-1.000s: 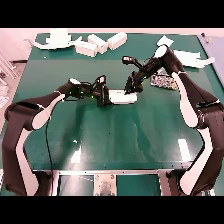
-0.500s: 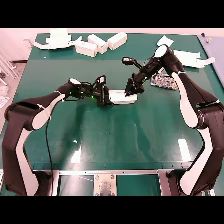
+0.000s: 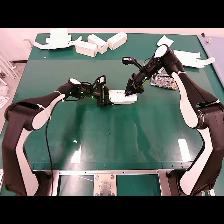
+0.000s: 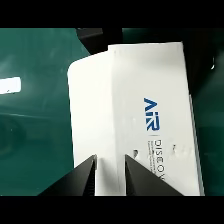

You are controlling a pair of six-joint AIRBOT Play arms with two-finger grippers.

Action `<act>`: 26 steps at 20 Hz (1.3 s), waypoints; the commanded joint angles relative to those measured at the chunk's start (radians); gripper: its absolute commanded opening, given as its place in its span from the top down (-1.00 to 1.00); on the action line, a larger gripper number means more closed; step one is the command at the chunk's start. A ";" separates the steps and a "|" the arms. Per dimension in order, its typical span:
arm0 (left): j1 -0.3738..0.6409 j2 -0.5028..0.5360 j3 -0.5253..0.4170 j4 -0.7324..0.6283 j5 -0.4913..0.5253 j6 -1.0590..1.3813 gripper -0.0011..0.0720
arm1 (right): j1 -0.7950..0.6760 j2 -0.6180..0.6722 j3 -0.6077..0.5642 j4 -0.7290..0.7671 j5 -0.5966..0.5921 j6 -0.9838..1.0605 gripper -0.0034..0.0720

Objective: Fold the box and place the chain.

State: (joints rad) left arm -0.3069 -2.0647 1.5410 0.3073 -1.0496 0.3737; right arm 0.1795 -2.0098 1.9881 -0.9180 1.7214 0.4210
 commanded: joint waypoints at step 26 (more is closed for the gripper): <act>0.001 0.000 0.000 0.000 0.002 0.000 -0.30 | 0.027 0.000 -0.009 -0.026 0.027 0.070 0.22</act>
